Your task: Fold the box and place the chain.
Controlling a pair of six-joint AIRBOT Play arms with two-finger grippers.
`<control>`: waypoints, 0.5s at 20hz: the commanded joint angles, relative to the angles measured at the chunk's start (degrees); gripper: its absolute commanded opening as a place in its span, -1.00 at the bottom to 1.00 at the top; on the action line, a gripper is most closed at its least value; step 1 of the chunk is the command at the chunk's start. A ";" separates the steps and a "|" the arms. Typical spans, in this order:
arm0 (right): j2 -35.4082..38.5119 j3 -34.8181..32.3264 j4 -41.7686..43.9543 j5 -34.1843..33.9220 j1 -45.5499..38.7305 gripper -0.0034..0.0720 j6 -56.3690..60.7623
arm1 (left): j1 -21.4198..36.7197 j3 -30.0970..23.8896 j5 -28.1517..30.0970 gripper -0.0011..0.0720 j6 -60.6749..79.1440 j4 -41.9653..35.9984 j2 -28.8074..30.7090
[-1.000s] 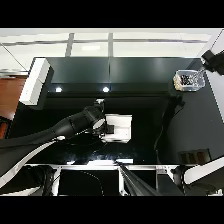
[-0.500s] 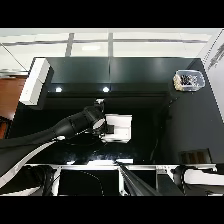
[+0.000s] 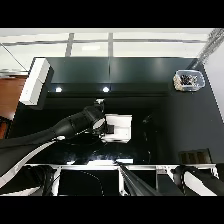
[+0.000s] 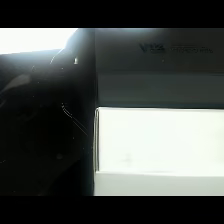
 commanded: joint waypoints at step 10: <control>8.48 -26.53 1.16 12.85 29.90 -0.80 -6.69 | -0.02 -0.02 0.48 -0.90 0.00 0.24 0.04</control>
